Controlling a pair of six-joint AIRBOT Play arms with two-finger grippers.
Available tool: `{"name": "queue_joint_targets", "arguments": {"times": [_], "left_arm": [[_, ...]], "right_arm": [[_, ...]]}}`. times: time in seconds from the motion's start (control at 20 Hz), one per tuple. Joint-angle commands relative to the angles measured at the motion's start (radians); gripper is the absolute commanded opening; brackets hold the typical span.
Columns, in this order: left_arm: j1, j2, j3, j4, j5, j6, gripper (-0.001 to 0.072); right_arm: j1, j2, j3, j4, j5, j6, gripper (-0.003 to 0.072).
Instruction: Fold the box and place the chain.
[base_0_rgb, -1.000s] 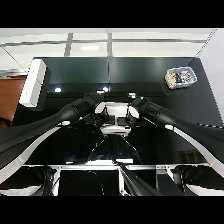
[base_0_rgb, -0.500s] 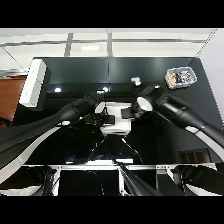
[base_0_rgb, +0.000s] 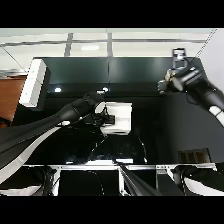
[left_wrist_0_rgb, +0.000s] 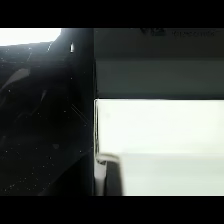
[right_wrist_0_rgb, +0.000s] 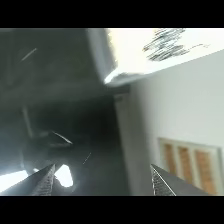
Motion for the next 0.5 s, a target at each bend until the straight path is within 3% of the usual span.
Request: {"name": "queue_joint_targets", "arguments": {"times": [0.0,0.25,0.45], "left_arm": [[0.001,0.000,0.001,0.000,0.000,0.000,0.0028],[0.001,0.000,0.001,0.000,-0.001,0.000,0.0028],[0.001,0.000,0.001,0.000,-0.003,0.000,0.0029]], "right_arm": [[-0.233,-0.141,0.092,0.093,-0.137,-0.016,0.0706],[-0.385,-0.472,0.535,0.156,0.087,-0.106,0.0705],[-0.404,-0.654,0.776,0.216,0.140,-0.117,0.0679]]}}
